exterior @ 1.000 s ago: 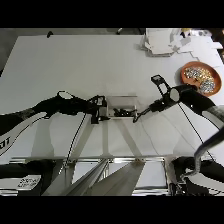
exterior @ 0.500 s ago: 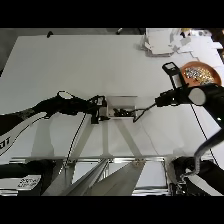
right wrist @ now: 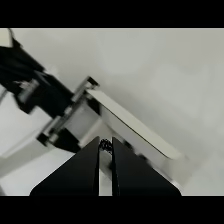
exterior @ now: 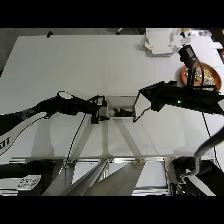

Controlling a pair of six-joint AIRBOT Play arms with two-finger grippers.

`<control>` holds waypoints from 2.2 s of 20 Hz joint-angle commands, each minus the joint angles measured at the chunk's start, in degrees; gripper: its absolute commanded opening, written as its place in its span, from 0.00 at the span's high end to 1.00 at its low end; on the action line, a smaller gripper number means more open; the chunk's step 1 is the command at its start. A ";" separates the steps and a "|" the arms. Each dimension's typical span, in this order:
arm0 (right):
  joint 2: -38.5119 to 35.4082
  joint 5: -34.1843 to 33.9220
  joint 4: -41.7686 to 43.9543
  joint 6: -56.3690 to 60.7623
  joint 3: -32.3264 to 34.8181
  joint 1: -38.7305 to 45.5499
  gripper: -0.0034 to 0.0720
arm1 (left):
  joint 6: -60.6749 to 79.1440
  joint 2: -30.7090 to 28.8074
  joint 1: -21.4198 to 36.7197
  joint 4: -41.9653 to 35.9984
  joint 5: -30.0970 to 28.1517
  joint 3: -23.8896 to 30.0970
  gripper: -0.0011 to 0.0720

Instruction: Fold the box and place the chain.

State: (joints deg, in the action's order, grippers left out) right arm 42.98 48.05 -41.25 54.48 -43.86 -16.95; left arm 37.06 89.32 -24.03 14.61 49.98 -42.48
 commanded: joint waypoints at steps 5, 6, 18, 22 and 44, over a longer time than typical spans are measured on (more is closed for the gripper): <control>10.97 -7.58 5.25 -8.48 -0.07 -10.25 0.93 | 0.02 0.02 0.00 0.00 -0.02 -0.04 0.74; 13.11 -8.24 5.22 -8.48 -0.07 -10.49 0.93 | 0.02 0.02 0.00 0.00 -0.02 -0.04 0.74; 17.16 4.22 -18.64 11.91 -6.91 -1.66 0.68 | 0.02 0.02 0.00 0.00 -0.02 -0.04 0.74; 17.51 10.49 -43.50 24.90 -9.11 5.68 0.68 | 0.02 0.02 0.00 0.00 -0.02 -0.04 0.74; 39.15 5.35 -48.37 37.24 -9.09 7.74 0.54 | 0.02 0.02 0.00 0.00 -0.02 -0.04 0.74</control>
State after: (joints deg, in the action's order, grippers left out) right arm 80.93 53.89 -89.80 91.31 -52.90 -9.26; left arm 37.08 89.32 -24.03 14.59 49.98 -42.48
